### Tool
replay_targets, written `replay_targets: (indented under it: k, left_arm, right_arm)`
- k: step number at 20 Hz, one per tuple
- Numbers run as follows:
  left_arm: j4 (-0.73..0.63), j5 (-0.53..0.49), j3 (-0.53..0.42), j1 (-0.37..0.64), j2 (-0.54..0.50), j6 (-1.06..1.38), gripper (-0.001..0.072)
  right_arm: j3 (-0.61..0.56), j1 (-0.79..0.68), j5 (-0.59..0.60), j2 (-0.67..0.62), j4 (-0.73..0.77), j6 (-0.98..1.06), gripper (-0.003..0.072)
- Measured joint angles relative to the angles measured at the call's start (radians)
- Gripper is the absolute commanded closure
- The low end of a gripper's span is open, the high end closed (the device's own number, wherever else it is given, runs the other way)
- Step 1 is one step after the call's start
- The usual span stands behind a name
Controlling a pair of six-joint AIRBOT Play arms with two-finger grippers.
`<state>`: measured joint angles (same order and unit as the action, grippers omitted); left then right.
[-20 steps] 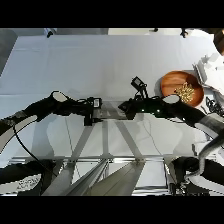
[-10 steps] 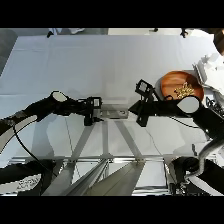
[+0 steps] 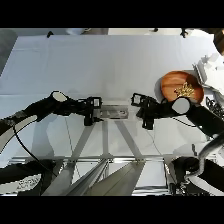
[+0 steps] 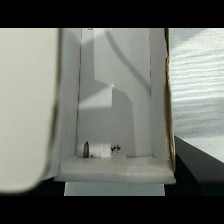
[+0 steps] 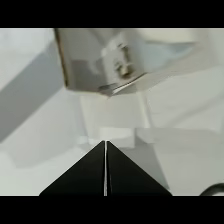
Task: Fold the box and place the chain.
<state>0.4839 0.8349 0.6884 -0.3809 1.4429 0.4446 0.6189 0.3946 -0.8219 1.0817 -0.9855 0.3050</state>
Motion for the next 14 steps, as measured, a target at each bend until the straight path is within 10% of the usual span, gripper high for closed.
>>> replay_targets:
  k: [14]
  left_arm:
    - [0.0,0.0,0.0,0.0,0.0,0.0,0.0277]
  right_arm:
    - [0.003,0.034,0.187,0.127,0.166,-0.197,0.0679]
